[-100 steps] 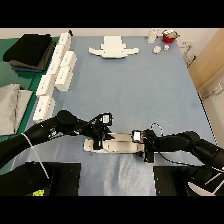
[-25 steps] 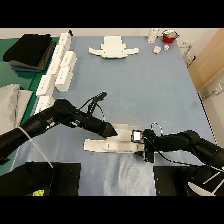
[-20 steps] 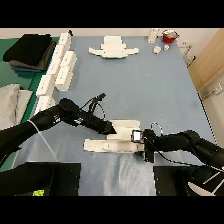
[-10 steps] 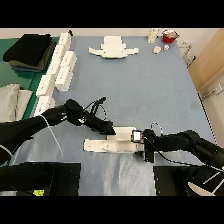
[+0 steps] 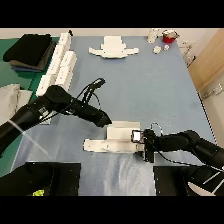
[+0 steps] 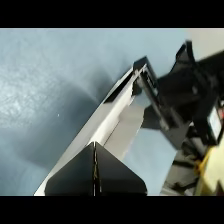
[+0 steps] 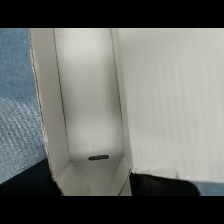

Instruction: Fold the box.

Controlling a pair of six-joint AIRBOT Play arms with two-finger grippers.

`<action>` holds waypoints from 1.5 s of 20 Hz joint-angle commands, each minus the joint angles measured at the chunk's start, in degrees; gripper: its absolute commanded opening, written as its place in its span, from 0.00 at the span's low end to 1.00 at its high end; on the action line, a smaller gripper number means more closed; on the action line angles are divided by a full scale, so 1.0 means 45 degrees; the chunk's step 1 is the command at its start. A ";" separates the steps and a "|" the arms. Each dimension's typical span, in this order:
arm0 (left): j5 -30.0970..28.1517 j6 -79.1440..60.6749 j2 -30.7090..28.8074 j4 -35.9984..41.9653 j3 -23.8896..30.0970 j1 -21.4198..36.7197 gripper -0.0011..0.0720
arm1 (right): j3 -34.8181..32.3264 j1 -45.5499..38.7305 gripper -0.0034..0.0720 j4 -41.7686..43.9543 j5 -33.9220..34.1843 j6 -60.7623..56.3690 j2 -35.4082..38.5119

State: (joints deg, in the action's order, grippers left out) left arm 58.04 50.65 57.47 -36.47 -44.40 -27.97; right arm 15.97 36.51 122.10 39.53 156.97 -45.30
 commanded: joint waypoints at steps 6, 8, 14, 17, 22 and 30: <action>-0.0442 0.0418 -0.3322 -0.3973 0.1511 -0.3857 0.03 | 0.0005 0.0005 0.71 0.0000 -0.0005 -0.0005 0.0000; -0.0670 0.0413 -0.3342 -0.4444 0.1914 -0.4906 0.03 | 0.0005 0.0005 0.71 0.0005 -0.0005 -0.0005 0.0000; -0.0398 -0.1491 -0.3347 -0.6640 0.2909 -0.4775 0.04 | 0.0005 0.0005 0.71 0.0000 -0.0005 -0.0005 0.0000; -0.0437 -0.3478 -0.3342 -0.6062 0.3313 -0.3225 0.84 | 0.0005 0.0005 0.71 -0.0044 -0.0005 -0.0005 0.0000; -0.1443 -0.8432 -0.2963 -0.3614 0.4274 -0.1491 0.85 | 0.0010 0.0005 0.71 -0.0044 -0.0005 -0.0005 0.0000; -0.2890 -1.1871 -0.1015 -0.0495 0.4401 -0.1413 0.81 | 0.0010 0.0005 0.71 -0.0049 -0.0005 -0.0005 0.0000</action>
State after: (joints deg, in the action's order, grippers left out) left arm 46.98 4.23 50.43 -44.82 -24.80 -34.59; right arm 15.99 36.51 121.89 39.53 156.97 -45.30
